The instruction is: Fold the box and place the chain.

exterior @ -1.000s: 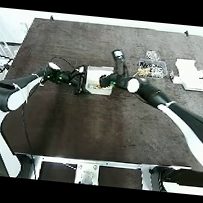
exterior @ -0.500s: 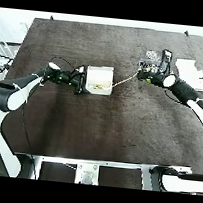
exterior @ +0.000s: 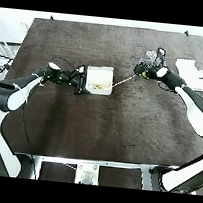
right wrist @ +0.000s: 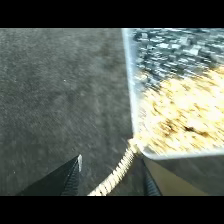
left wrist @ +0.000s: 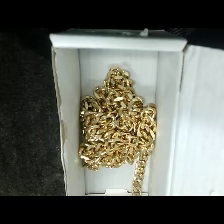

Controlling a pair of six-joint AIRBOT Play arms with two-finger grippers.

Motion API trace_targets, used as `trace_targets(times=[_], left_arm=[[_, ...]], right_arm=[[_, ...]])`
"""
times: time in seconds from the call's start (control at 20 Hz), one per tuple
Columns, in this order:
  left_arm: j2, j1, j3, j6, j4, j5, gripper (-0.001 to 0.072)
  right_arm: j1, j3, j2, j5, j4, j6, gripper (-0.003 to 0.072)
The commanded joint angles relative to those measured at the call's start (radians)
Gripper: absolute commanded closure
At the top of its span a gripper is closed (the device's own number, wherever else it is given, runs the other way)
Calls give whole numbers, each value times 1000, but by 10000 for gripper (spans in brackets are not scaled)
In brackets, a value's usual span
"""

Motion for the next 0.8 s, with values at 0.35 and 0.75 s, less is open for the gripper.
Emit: trace_targets(times=[0.35,0.75], left_arm=[[0,0,0,0,0,1,292],[0,0,0,0,0,0,292]], right_arm=[[2,79,-78,24,4,-26,683],[166,79,332,164,-10,-184,682]])
